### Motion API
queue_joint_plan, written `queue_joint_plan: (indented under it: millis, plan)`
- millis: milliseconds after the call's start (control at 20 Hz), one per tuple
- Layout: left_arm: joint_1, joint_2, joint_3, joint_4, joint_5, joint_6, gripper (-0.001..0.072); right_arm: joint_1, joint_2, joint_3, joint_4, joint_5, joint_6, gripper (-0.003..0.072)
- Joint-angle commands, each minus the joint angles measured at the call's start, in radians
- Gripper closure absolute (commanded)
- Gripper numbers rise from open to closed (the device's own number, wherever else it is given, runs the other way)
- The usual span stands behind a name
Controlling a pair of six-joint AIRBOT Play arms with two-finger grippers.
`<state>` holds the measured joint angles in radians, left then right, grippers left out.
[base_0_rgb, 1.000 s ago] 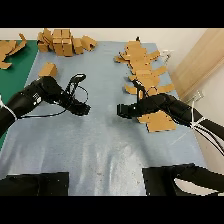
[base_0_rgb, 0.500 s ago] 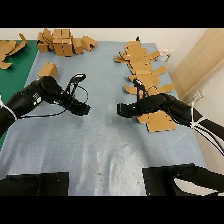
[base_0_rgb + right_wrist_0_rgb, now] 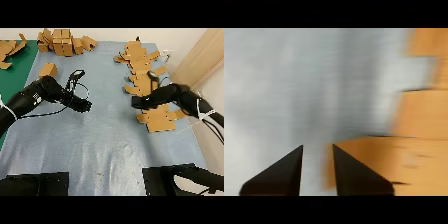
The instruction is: Fold the box.
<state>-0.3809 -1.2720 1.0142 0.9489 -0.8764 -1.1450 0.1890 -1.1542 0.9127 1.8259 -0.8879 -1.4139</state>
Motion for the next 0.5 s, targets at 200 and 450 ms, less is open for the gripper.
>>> queue_joint_plan:
  millis: [200, 450]
  plan:
    - [0.000, 0.000, 0.000, -0.010, 0.029, -0.019, 0.0698, -0.634, -0.050, 0.202, -0.319, -0.231, -0.115, 0.0235]
    - [0.000, 0.000, 0.000, -0.010, 0.028, -0.087, 0.0698, -0.883, -0.177, 0.216, 0.012, -0.232, -0.444, 0.0172]
